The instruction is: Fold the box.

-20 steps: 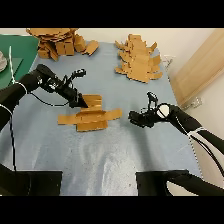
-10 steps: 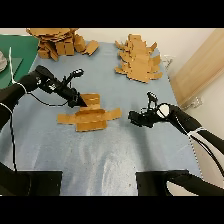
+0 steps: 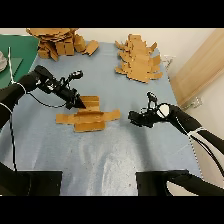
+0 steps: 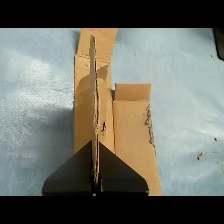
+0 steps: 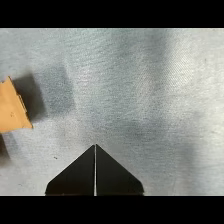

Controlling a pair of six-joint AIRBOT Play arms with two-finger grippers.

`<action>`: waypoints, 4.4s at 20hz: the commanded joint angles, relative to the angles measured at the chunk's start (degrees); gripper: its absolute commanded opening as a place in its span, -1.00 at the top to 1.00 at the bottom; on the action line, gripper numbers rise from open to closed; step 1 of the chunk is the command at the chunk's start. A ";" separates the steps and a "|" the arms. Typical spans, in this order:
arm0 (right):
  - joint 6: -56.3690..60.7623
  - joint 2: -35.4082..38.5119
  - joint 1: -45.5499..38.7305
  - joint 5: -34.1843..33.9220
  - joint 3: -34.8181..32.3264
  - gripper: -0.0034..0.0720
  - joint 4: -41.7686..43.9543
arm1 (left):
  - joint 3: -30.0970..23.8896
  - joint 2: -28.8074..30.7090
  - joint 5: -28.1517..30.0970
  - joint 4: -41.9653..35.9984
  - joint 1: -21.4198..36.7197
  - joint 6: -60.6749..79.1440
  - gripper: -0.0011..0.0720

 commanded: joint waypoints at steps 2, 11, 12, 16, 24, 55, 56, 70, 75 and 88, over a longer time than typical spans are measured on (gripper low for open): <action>-0.04 -0.02 0.04 0.39 0.02 0.90 0.15 | 0.22 0.00 -1.90 -0.20 0.04 4.96 0.94; -0.44 -0.02 2.10 -0.07 0.02 0.90 0.00 | 2.21 -0.61 -6.05 -2.58 0.07 4.70 0.94; -0.44 -0.02 2.10 -0.42 0.02 0.90 -0.42 | 2.21 -0.96 -5.99 -2.58 0.04 3.78 0.94; -5.64 1.79 2.45 -1.84 0.57 0.90 -0.66 | 2.21 -1.62 -4.22 -2.29 0.04 3.23 0.94; -22.10 10.97 11.80 6.27 0.94 0.90 -1.42 | 2.21 -1.68 0.87 -1.66 0.04 3.23 0.94; -29.97 6.75 29.68 -3.93 0.87 0.07 -22.88 | 2.21 -1.68 0.83 -1.70 0.04 3.23 0.94; -32.98 6.75 29.88 -4.83 0.87 0.06 -19.50 | 2.21 -1.68 0.83 -1.70 0.04 3.23 0.94; -52.37 -2.16 38.49 -17.03 1.33 -0.30 -5.46 | 2.21 -1.68 0.83 -1.70 0.04 3.23 0.94; -52.35 -6.97 38.49 -18.51 3.04 -0.30 -11.02 | 2.21 -1.68 0.85 -1.70 0.04 3.23 0.93; -52.33 -10.51 38.47 -23.37 4.83 -0.06 -18.73 | 2.21 -1.68 0.85 -1.70 0.04 3.23 0.94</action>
